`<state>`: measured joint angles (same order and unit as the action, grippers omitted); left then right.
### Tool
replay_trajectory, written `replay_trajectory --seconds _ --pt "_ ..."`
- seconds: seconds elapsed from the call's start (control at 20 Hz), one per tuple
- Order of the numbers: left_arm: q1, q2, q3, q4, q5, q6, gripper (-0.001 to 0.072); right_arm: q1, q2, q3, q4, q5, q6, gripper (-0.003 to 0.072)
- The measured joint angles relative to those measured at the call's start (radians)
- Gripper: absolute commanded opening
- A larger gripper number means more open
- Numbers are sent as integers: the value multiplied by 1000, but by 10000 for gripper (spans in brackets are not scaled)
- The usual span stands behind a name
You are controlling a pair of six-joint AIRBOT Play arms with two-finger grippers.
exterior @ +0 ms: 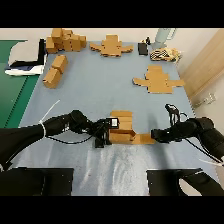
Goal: Fold the box.
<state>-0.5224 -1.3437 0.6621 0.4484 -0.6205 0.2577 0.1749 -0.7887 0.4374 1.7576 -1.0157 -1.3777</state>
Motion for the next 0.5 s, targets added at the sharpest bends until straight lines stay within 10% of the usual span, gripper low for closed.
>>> replay_trajectory --seconds 0.5 --pt "1 0 0 2 2 -3 524 -2 18 -29 104 -13 -35 4"
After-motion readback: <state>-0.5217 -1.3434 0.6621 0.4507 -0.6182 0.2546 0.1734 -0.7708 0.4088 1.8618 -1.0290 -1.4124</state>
